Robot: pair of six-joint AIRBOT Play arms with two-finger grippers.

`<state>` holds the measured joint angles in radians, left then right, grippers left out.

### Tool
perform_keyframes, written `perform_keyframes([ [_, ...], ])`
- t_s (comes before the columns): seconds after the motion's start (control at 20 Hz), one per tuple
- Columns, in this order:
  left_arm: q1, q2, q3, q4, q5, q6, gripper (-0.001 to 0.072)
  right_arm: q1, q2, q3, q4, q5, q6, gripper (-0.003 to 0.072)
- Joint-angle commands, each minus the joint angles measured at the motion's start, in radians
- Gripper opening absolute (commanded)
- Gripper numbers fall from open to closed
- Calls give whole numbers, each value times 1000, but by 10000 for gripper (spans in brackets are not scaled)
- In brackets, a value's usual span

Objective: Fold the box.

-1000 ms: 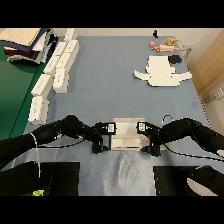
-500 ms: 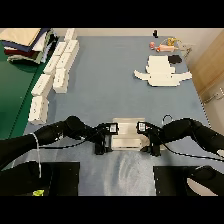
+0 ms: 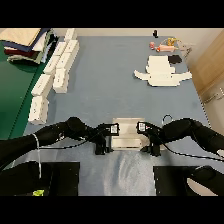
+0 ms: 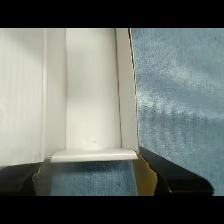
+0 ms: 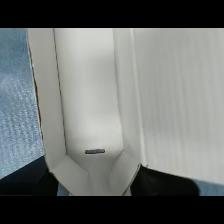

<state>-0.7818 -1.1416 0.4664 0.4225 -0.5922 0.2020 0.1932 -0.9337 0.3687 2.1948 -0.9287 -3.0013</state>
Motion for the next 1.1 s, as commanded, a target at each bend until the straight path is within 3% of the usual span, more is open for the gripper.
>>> perform_keyframes([
  [0.0, -3, -10, -2, 0, 8, -5, 716, 0, 0, 0, 0, 0, 0, 512],
  [0.1, -4, -23, -2, -5, 8, -9, 715, 0, 0, 0, 0, 0, 0, 512],
  [0.2, -4, -24, 0, -8, 9, -8, 585, 0, 0, 0, 0, 0, 0, 512],
  [0.4, -5, -24, 0, -56, 16, -7, 599, 0, 0, 0, 0, 0, 0, 512],
  [0.45, -5, -24, 0, -56, 16, -7, 701, 0, 0, 0, 0, 0, 0, 512],
  [0.5, -5, -24, 0, -55, 17, -7, 708, 0, 0, 0, 0, 0, 0, 512],
  [0.9, -29, -26, 0, -48, 17, 23, 706, 0, 0, 0, 0, 0, 0, 511],
  [1.0, -29, -26, 0, -47, 17, 23, 597, 0, 0, 0, 0, 0, 0, 512],
  [1.05, -29, -26, 0, -47, 17, 23, 598, 0, 0, 0, 0, 0, 0, 512],
])
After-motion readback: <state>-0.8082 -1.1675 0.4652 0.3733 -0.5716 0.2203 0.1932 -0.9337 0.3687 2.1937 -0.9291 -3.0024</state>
